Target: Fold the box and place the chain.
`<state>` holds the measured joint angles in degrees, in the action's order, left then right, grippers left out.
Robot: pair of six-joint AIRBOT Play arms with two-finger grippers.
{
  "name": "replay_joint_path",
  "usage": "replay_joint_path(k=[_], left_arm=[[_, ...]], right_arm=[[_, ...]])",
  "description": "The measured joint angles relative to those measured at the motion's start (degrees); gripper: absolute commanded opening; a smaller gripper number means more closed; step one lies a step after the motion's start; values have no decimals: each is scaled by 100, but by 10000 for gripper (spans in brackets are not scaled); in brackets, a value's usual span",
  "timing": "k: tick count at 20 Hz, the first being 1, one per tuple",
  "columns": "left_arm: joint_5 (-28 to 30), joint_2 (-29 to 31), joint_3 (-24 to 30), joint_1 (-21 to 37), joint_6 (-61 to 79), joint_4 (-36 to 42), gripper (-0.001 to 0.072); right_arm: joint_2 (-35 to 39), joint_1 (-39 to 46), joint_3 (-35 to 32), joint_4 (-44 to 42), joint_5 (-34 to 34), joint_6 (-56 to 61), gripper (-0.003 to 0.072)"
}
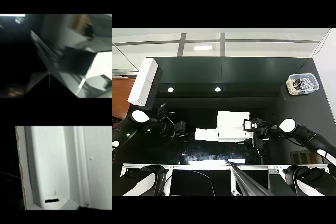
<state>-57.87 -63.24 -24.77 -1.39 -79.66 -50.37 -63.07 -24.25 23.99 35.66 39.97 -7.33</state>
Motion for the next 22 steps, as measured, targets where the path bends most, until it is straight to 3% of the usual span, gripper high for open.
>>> replay_joint_path(k=[10, 17, 18, 20, 21, 22], left_arm=[[501, -717, 125, -970, 1637, 2114, 25], [190, -754, 9, -1056, 2553, 2643, 32], [125, -754, -35, -1060, 2651, 2653, 137], [-20, -748, -122, -1062, 2809, 2686, 432], [-94, -743, -164, -1062, 2868, 2688, 689], [-122, -743, -197, -1062, 2896, 2691, 718]], right_arm=[[0, 0, 0, -13, 7, -2, 107], [0, 0, 0, -9, 4, -7, 107], [0, 0, 0, -9, 7, -7, 107], [0, 0, 0, -9, 7, -7, 107], [0, 0, 0, -9, 7, -7, 107], [0, 0, 0, -9, 7, -7, 107]])
